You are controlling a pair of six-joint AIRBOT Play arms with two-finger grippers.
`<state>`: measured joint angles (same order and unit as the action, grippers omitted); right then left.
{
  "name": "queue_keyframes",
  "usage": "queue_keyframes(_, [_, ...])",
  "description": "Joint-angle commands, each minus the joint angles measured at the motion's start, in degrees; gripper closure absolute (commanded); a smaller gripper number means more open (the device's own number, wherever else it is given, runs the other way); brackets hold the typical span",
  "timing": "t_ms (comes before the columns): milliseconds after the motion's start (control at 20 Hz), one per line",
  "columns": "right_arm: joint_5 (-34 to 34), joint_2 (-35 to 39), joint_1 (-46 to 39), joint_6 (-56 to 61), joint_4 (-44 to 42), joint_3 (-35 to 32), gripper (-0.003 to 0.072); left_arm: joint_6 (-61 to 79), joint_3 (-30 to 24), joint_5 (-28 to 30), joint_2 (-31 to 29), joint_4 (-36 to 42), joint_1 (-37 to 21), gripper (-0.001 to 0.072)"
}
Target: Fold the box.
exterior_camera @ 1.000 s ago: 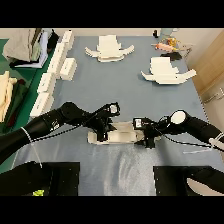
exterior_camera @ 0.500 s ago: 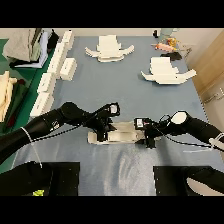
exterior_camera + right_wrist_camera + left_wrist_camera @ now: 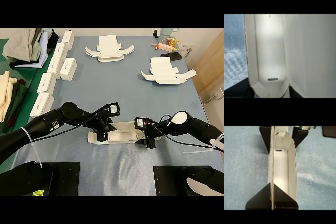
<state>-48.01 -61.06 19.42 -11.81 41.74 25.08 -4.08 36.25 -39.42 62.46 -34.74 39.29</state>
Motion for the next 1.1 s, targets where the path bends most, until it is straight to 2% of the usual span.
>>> queue_keyframes(0, [0.0, 0.0, 0.0, 0.2, -0.2, 0.0, 0.0280, 0.0, 0.0, 0.0, 0.0, 0.0, 0.0, 0.0693])
queue_keyframes(1050, [0.0, 0.0, 0.0, 0.2, -0.2, 0.0, 0.0280, 0.0, 0.0, 0.1, 0.0, 1.9, 0.0, 0.0693])
